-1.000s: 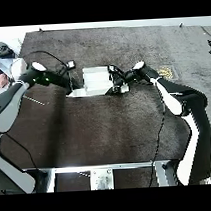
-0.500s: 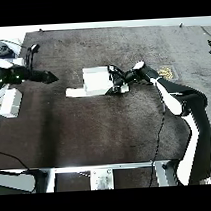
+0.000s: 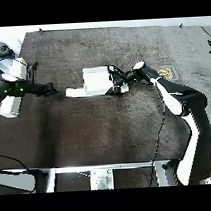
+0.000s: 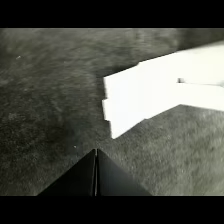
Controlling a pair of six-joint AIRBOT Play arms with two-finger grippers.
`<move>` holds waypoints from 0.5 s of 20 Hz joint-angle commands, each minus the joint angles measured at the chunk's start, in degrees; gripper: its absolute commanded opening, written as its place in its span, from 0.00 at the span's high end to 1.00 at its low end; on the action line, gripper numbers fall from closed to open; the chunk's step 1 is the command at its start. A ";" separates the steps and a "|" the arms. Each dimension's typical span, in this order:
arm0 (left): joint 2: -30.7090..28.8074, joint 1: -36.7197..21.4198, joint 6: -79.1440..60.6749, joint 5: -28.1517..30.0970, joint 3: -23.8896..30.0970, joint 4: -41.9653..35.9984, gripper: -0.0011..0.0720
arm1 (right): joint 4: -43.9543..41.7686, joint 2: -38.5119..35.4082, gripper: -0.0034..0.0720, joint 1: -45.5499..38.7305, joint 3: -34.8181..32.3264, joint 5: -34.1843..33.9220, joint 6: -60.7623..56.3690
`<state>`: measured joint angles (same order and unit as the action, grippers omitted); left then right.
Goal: Fold the box and place the chain.
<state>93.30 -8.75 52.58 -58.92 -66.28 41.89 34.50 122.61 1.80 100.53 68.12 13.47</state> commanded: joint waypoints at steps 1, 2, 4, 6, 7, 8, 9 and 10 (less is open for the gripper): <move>2.78 -0.04 0.07 -0.11 1.05 -3.21 0.97 | 0.00 0.02 0.25 0.04 0.04 0.02 -0.02; 3.39 -0.04 -0.74 -0.24 1.05 -4.68 0.97 | 0.00 0.02 0.25 0.04 0.04 0.00 -0.02; 4.59 -0.04 -2.82 -0.33 1.05 -8.59 0.97 | 0.00 0.02 0.25 0.04 0.04 0.02 -0.02; 6.29 -0.04 -3.85 -0.46 1.05 -11.19 0.97 | 0.00 0.02 0.25 0.04 0.04 0.02 -0.02; 7.32 -0.04 -4.31 -0.59 0.98 -12.22 0.97 | 0.00 0.02 0.25 0.04 0.04 0.02 -0.02; 8.37 -0.04 -5.05 -0.72 0.98 -13.44 0.97 | 0.00 0.02 0.25 0.04 0.04 0.02 -0.02; 9.29 -0.04 -5.68 -0.66 0.96 -14.67 0.97 | 0.00 0.02 0.25 0.04 0.04 0.02 -0.02; 9.31 -0.04 -5.75 -0.68 0.94 -14.80 0.97 | 0.00 0.02 0.25 0.04 0.04 0.02 -0.02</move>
